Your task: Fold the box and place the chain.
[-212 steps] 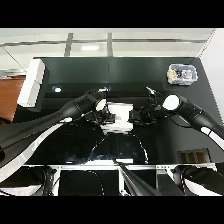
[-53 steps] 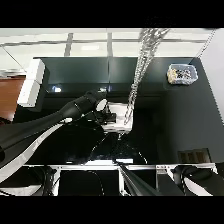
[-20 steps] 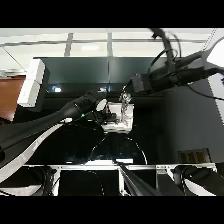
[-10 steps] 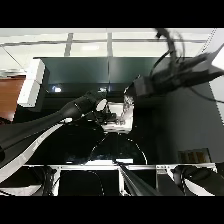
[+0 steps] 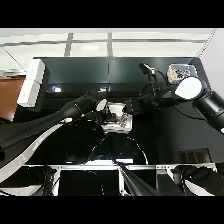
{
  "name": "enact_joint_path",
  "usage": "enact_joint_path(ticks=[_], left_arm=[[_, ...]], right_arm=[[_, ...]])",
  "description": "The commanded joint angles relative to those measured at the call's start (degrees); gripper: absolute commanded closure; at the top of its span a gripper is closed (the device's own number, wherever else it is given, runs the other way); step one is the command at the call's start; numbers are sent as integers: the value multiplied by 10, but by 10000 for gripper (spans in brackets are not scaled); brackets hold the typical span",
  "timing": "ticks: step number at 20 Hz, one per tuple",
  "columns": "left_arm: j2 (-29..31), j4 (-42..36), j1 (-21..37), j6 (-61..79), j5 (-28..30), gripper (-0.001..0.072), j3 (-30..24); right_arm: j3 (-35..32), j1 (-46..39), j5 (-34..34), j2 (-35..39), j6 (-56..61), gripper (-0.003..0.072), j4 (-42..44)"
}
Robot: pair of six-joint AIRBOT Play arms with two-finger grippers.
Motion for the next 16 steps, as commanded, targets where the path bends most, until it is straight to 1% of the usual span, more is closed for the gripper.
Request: enact_joint_path(ticks=[1,3,4,8,10,14,16], left_arm=[[0,0,0,0,0,685,0],[0,0,0,0,0,684,0],[0,0,0,0,0,684,0],[0,0,0,0,0,684,0],[-1,0,0,0,3,684,0],[-1,-2,0,-2,-4,685,0],[2,-7,0,-46,-20,684,1]], right_arm=[[-18,7,-26,-2,-3,361,-8],[-16,5,-15,-2,-8,362,-18],[-14,-3,2,-1,-7,363,-34],[-12,-74,85,16,-7,381,-113],[-12,-102,113,27,-7,381,-145],[-13,-98,122,29,-13,381,-152],[-15,-84,124,29,-20,381,-154]])
